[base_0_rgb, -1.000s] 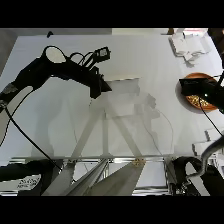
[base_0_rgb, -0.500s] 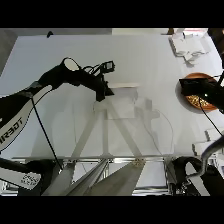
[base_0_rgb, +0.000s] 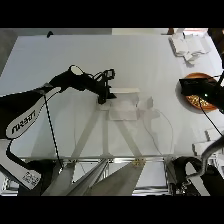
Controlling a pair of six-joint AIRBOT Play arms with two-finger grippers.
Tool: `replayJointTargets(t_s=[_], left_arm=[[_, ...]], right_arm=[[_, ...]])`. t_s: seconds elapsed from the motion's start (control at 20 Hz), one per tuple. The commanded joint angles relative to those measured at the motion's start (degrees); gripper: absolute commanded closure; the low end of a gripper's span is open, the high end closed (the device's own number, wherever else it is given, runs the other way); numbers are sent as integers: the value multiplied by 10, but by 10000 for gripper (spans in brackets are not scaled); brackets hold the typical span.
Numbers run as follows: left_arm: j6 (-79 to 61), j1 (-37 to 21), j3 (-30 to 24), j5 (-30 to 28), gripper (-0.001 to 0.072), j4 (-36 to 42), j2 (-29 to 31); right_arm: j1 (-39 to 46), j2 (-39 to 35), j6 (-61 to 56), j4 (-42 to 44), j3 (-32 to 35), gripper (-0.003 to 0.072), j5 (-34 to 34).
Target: Fold the box and place the chain.
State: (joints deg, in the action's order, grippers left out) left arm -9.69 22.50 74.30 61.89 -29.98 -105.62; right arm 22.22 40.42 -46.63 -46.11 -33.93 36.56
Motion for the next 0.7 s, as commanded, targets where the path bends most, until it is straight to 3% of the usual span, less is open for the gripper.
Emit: replayJointTargets(t_s=[0.0, 0.65], left_arm=[[-7, -4, 0, -1, 707, -13, -5], [-6, -15, 0, 21, 709, -51, 14]], right_arm=[[0, 0, 0, 0, -1, 429, 0], [0, 0, 0, 0, -1, 429, 0]])
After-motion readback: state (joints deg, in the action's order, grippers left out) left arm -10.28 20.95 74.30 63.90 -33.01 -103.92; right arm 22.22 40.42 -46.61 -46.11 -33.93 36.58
